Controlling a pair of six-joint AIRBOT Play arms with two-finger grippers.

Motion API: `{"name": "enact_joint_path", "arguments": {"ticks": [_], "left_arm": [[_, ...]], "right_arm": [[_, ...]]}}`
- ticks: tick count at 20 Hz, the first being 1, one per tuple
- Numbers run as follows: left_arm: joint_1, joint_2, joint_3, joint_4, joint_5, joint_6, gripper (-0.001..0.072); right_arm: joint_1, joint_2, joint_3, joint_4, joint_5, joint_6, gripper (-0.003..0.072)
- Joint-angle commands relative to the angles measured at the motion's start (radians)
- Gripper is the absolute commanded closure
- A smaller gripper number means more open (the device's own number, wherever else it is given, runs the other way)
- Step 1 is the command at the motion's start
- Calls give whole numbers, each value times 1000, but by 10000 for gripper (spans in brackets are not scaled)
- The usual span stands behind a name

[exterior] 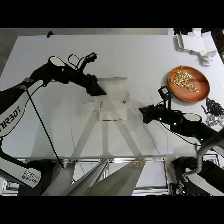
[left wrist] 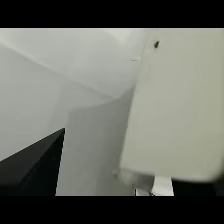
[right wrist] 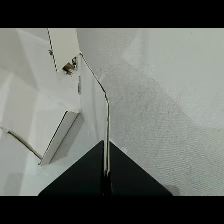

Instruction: Fold the box and place the chain.

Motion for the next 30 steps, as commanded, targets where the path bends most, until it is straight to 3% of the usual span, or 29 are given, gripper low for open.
{"name": "enact_joint_path", "arguments": {"ticks": [1, 5, 6, 28, 29, 30], "left_arm": [[-26, -25, 2, 2, 5, 85, 107], [-26, -25, 2, 2, 5, 112, 617], [-26, -25, 2, 2, 5, 112, 700], [-26, -23, 2, 2, 2, 109, 695], [-26, -23, 2, 2, 1, 109, 696], [-26, -23, 2, 2, 1, 109, 700]], "right_arm": [[1, 0, 0, 0, 0, 0, 671], [1, -1, 0, 0, 0, 0, 671], [1, 0, 0, 0, 0, 0, 671], [1, 0, 0, 0, 2, 1, 670], [1, 0, 0, 1, 9, 1, 666], [1, 0, 0, 2, 20, 1, 594]]}}
